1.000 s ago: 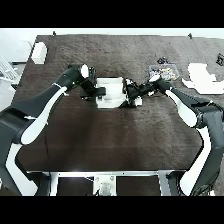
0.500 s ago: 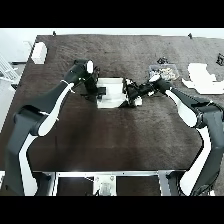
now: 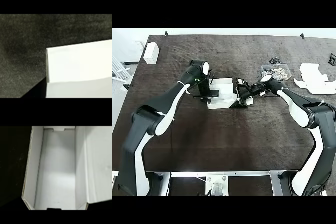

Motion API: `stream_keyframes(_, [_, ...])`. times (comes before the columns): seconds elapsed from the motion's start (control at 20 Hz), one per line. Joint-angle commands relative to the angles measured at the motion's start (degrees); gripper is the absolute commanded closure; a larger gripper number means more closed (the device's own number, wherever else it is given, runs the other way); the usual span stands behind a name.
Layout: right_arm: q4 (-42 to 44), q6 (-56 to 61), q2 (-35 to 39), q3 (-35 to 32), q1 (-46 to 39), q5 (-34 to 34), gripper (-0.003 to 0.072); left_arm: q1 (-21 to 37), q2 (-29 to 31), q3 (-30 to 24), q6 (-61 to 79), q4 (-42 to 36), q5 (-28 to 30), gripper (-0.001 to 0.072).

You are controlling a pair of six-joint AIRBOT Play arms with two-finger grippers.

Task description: Fold the box and place the chain.

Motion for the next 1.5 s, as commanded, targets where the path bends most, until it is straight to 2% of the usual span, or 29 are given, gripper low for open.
stream_keyframes(0.0, [-0.4,-0.1,0.0,0.0,0.0,-0.1,0.0175,-0.2,-0.2,0.1,0.7,1.0,0.5,0.0642])
stream_keyframes(0.05, [-0.4,-0.1,0.0,0.0,0.0,-0.1,0.0175,-0.2,-0.4,0.5,1.2,1.0,0.3,0.0687])
stream_keyframes(0.25, [-0.4,-0.1,0.0,0.0,0.0,-0.1,0.0175,-0.2,-0.5,1.2,1.3,1.1,0.2,0.0686])
stream_keyframes(0.3, [-0.4,-0.1,0.0,0.0,0.0,-0.1,0.0175,-0.2,-0.5,1.2,1.3,1.0,0.3,0.0648])
stream_keyframes(0.35, [-0.4,-0.1,0.0,0.0,0.0,-0.1,0.0175,-0.2,-0.4,1.2,1.3,1.0,0.5,0.0321])
stream_keyframes(0.4, [-0.4,-0.1,0.0,0.0,0.0,-0.1,0.0175,-0.2,-0.3,1.2,1.3,0.8,0.4,0.0072])
stream_keyframes(0.45, [-0.4,-0.1,0.0,0.0,0.0,-0.1,0.0175,-0.2,-0.2,1.2,1.3,0.8,0.3,0.0121])
stream_keyframes(0.7, [-0.4,-0.1,0.0,0.0,0.0,-0.1,0.0175,-0.2,2.2,1.9,4.7,-1.7,0.5,0.0113])
stream_keyframes(0.85, [-0.4,-0.1,0.0,0.0,0.0,-0.1,0.0175,-0.1,5.5,1.7,12.7,-2.7,-0.2,0.0113])
stream_keyframes(0.95, [-0.4,-0.1,0.0,0.0,0.0,-0.1,0.0175,0.4,8.5,1.7,22.7,-3.3,-0.6,0.0113])
stream_keyframes(1.2, [-0.4,-0.1,0.0,0.0,0.0,-0.1,0.0175,7.4,15.0,0.7,52.1,-14.1,-3.9,0.0113])
stream_keyframes(1.35, [-0.4,-0.1,0.0,0.0,0.0,-0.1,0.0175,12.7,15.8,-4.1,69.1,-19.6,-1.1,0.0115])
stream_keyframes(1.45, [-0.4,-0.1,0.0,0.0,0.0,-0.1,0.0176,15.2,15.8,-8.5,73.6,-21.4,-3.0,0.0115])
